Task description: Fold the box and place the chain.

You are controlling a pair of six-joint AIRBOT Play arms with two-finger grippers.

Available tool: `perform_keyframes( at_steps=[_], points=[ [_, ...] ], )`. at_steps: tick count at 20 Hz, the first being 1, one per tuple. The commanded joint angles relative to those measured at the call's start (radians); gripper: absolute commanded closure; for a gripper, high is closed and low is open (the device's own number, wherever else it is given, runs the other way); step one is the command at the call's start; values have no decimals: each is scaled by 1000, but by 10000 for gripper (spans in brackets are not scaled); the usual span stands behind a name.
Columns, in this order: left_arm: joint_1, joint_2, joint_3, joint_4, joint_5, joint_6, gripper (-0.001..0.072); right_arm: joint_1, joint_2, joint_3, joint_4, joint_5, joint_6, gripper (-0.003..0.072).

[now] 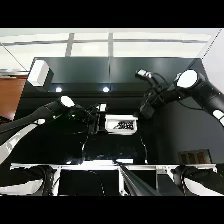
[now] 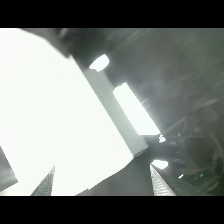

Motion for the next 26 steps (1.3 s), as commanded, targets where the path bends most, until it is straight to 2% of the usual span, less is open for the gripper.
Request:
perform_keyframes(
  at_steps=[1, 3, 6, 11, 12, 15, 17, 20, 23, 26],
  points=[
    [0, -1, 0, 0, 2, 0, 358, 55, 30, -104, 24, -24, -94, -12],
    [0, -1, 0, 0, 0, 0, 357, 104, 30, -142, 43, -85, -182, -11],
    [0, -1, 0, 0, -1, 0, 358, 141, 31, -142, 43, -59, -290, -11],
    [0, -1, 0, 0, -1, 0, 358, 141, 31, -142, 20, -126, -290, -9],
    [0, -1, 0, 0, -1, 0, 358, 141, 31, -142, 16, -146, -290, 69],
    [0, -1, 0, 0, -1, 0, 358, 141, 31, -142, 15, -181, -290, 96],
    [0, -1, 0, 0, -1, 0, 358, 141, 31, -142, 16, -187, -288, 236],
    [0, -1, 0, 0, -2, 0, 358, 141, 31, -142, 15, -177, -260, 254],
    [0, -1, 0, 0, -2, 0, 358, 141, 31, -138, 18, -176, -216, 351],
    [0, -1, 0, 0, -2, 0, 358, 141, 32, -137, 19, -172, -204, 354]
  ],
)
